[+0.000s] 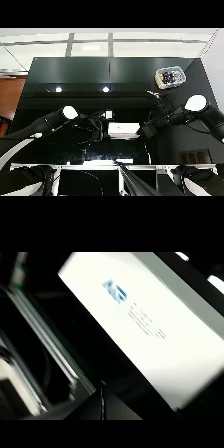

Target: Fold the box and place the chain.

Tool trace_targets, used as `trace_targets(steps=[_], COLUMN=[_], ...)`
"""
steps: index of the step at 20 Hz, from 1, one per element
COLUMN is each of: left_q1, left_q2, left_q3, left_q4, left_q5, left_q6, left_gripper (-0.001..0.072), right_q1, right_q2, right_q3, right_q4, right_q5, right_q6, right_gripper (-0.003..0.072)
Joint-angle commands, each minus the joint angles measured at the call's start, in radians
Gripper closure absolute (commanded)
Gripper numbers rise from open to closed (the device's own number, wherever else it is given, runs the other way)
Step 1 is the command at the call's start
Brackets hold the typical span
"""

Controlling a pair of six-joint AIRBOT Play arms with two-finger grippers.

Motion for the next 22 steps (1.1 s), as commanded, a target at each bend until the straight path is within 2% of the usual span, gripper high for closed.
trace_targets(steps=[1, 3, 12, 22], left_q1=[0.0, 0.0, 0.0, 0.0], left_q2=[-0.001, -0.001, -0.001, -0.001], left_q3=[0.0, 0.0, 0.0, 0.0], left_q4=[0.0, 0.0, 0.0, 0.0], left_q5=[0.001, 0.001, 0.002, 0.002], left_q6=[0.001, 0.001, 0.001, 0.001], left_gripper=[0.0433, 0.0433, 0.0433, 0.0433], right_q1=[0.007, 0.037, 0.066, 0.066], right_q2=[-0.019, -0.05, -0.201, -0.209], right_q3=[-0.094, -0.113, -0.114, -0.114], right_q4=[0.279, 0.323, 0.294, 0.241], right_q5=[-0.147, -0.176, -0.257, -0.299], right_q6=[0.023, 0.023, 0.022, 0.014], right_gripper=[0.0671, 0.0671, 0.0671, 0.0671])
